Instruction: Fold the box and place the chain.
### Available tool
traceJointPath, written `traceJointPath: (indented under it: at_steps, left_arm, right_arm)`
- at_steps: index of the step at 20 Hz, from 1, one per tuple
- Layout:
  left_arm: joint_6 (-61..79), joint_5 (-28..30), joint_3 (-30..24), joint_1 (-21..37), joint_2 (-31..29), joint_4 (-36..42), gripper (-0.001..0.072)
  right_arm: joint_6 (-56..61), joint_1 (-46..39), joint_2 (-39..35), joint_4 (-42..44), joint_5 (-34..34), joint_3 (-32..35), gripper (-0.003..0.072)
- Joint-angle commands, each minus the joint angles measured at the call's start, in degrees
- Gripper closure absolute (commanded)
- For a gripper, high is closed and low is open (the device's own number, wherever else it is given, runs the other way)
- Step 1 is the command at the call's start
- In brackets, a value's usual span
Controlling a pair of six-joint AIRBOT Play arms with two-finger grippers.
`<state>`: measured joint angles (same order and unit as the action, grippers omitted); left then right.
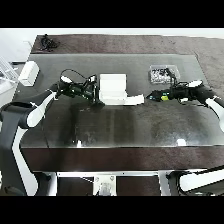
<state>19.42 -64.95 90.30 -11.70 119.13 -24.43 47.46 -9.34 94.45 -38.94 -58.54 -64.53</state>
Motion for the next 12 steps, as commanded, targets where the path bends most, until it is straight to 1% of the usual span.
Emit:
traceJointPath:
  at_steps: [1,4,7,10,12]
  left_arm:
    - [0.0,0.0,0.0,0.0,0.0,0.0,0.0338]
    - [0.0,0.0,0.0,0.0,0.0,0.0,0.0339]
    - [0.0,0.0,0.0,0.0,0.0,0.0,0.0339]
    - [0.0,0.0,0.0,0.0,0.0,0.0,0.0338]
    - [0.0,0.0,0.0,0.0,0.0,0.0,0.0339]
  right_arm:
    - [1.6,3.5,2.7,3.8,-3.0,0.0,0.0677]
    - [1.5,9.7,3.2,4.8,-0.8,-0.5,0.0676]
    - [-1.2,12.6,3.4,3.5,-0.7,-4.1,0.0676]
    - [2.8,12.0,3.4,3.3,-4.2,-9.3,0.0677]
    - [3.2,12.2,3.4,3.4,-6.3,-11.0,0.0676]
